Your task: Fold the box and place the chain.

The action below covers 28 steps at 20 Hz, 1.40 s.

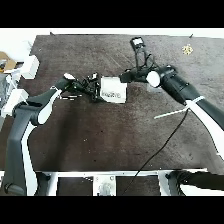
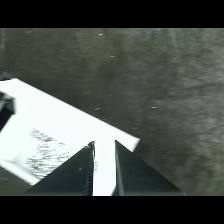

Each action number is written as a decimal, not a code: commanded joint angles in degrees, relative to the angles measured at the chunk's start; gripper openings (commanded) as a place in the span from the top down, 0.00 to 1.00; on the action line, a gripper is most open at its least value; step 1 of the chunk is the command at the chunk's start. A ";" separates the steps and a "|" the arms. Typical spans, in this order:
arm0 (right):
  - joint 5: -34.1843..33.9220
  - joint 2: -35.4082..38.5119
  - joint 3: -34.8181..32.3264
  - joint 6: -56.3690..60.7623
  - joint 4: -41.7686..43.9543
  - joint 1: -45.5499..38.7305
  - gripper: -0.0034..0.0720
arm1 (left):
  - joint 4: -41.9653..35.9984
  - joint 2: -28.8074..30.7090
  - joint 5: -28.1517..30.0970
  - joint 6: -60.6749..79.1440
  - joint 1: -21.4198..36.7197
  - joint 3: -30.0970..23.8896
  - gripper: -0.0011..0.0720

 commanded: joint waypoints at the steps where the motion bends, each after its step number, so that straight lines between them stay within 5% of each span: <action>1: 0.85 -0.04 0.17 -27.98 27.56 -8.37 0.75 | 0.00 0.00 0.04 0.02 0.02 0.00 0.50; 4: 2.47 -3.04 0.37 -46.60 45.44 -13.79 0.75 | 0.00 0.00 0.02 0.02 0.02 0.00 0.50; 13: 22.14 -22.49 12.50 -74.86 67.17 -18.71 0.74 | 0.00 0.00 0.02 0.00 0.02 0.00 0.50; 15: 25.70 -24.44 12.94 -79.23 68.06 -18.75 0.74 | 0.00 0.00 0.02 0.00 0.02 0.00 0.50; 18: 32.92 -25.16 12.94 -85.48 68.28 -18.75 0.50 | 0.00 0.00 0.02 0.00 0.02 0.00 0.50; 26: 39.26 -25.16 12.81 -90.99 66.93 -17.59 0.49 | 0.00 0.00 0.02 0.00 0.02 0.00 0.51; 28: 39.23 -25.16 12.76 -93.24 66.90 -17.05 0.32 | 0.00 0.00 0.02 0.00 0.02 0.00 0.51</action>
